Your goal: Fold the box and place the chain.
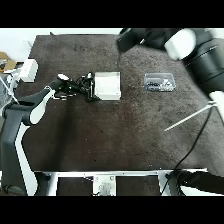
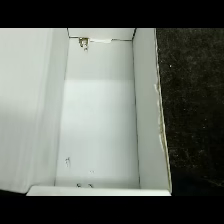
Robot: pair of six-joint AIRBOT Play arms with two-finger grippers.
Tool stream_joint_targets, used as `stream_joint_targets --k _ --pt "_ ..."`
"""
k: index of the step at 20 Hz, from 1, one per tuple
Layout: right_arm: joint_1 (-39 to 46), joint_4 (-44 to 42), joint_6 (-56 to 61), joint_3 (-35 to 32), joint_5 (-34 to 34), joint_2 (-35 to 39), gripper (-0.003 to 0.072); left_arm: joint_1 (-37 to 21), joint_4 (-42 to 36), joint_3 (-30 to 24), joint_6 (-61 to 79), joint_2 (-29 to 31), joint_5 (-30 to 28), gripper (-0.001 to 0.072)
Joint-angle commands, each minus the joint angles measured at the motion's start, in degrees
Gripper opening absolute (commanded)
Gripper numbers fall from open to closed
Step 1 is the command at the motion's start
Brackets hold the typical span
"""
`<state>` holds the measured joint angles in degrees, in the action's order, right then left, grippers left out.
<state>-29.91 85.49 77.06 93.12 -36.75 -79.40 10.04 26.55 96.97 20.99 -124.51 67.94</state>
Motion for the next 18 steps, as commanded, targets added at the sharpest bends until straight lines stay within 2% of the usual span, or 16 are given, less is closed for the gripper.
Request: stream_joint_targets --k 1,5,6,7,8,10,13,16,18 --pt "-2.3 -3.7 2.5 -9.8 8.5 -3.0 0.0000 0.0 0.0 0.0 0.0 0.0 0.0 0.0226" --pt "-2.2 -2.8 6.3 -15.0 10.3 -9.3 0.0002 0.0 0.0 0.0 0.0 0.0 0.0 0.0226" --pt "-1.6 -2.8 6.4 -15.0 10.1 -10.8 0.0099 0.0 0.0 0.0 0.0 0.0 0.0 0.0227" --pt "-0.9 -2.8 6.4 -15.0 9.7 -11.5 0.0341 0.0 0.0 0.0 0.0 0.0 0.0 0.0227" --pt "0.2 -2.8 6.4 -15.0 8.8 -11.3 0.0389 0.0 0.0 0.0 0.0 0.0 0.0 0.0226" --pt "2.8 -2.8 9.2 -15.0 5.0 -8.9 0.0374 0.0 0.0 0.0 0.0 0.0 0.0 0.0227" --pt "8.9 -2.6 11.9 -16.0 -4.2 -5.5 0.0374 0.0 0.0 0.0 0.0 0.0 0.0 0.0226" --pt "16.9 -3.5 18.4 -22.2 -2.4 -4.3 0.0374 0.0 0.0 0.0 0.0 0.0 0.0 0.0227" --pt "20.9 -6.9 19.2 -27.6 3.5 -4.3 0.0374 0.0 0.0 0.0 0.0 0.0 0.0 0.0227"
